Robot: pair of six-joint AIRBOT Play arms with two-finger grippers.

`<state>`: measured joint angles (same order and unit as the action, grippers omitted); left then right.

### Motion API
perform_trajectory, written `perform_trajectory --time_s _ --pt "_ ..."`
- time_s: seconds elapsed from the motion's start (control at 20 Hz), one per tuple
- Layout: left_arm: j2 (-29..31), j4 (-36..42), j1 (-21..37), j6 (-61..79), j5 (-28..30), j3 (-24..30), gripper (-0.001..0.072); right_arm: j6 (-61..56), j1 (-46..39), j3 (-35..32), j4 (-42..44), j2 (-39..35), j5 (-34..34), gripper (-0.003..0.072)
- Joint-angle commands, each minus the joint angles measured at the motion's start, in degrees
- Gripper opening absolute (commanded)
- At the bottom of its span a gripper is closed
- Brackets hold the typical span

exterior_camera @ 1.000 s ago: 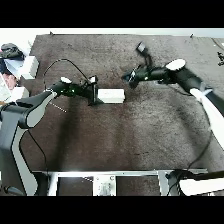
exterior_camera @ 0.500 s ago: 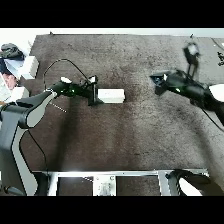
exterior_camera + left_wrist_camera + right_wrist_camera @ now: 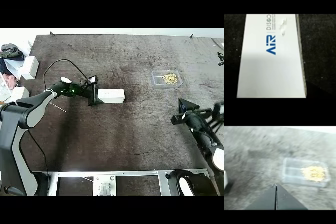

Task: Fold the box and place the chain.

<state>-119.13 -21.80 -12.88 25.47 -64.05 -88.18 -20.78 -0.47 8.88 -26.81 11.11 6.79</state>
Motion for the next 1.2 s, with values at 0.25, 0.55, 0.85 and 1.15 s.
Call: perform_trajectory --time_s 0.25,0.55,0.85,1.15 --pt "5.1 9.5 3.8 -6.1 1.0 -4.6 0.0010 0.1 -0.1 -4.0 -0.2 -6.5 -5.3 0.0011" --pt "18.1 9.8 16.1 -27.3 30.4 -5.7 0.0010 0.1 -0.1 -4.0 -0.2 -6.5 -7.7 0.0011" --pt "17.4 6.3 23.9 -38.1 47.0 -1.0 0.0011 0.1 -0.1 -4.0 -0.2 -6.5 -7.7 0.0011" --pt "12.2 6.3 24.1 -38.1 55.2 4.2 0.0011 0.1 -0.1 -4.0 -0.2 -6.5 -7.7 0.0011"
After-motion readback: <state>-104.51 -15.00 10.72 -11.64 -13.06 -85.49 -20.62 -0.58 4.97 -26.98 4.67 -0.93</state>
